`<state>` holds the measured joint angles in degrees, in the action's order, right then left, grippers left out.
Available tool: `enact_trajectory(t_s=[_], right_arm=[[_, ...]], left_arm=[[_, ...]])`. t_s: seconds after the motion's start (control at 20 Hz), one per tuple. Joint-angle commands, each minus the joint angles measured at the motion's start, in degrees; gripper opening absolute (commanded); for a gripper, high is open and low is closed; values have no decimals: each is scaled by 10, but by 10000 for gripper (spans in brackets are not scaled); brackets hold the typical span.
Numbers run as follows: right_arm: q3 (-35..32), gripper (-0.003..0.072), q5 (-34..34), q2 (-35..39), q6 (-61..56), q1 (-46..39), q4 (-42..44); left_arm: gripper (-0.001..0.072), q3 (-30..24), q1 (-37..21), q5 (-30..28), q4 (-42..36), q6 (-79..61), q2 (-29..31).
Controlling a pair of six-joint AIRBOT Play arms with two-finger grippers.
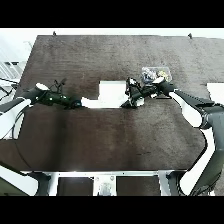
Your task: Fold the box and place the chain.
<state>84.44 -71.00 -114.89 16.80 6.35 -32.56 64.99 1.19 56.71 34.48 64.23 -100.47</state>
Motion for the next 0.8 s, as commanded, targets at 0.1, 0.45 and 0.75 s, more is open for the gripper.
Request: enact_trajectory(t_s=[0.1,0.45,0.75], right_arm=[[0,457,0,0,0,0,0],[0,457,0,0,0,0,0],[0,457,0,0,0,0,0]], left_arm=[[16,38,51,-16,-21,15,-34],[160,76,54,16,-60,9,-35],[311,104,54,46,-82,-3,-33]])
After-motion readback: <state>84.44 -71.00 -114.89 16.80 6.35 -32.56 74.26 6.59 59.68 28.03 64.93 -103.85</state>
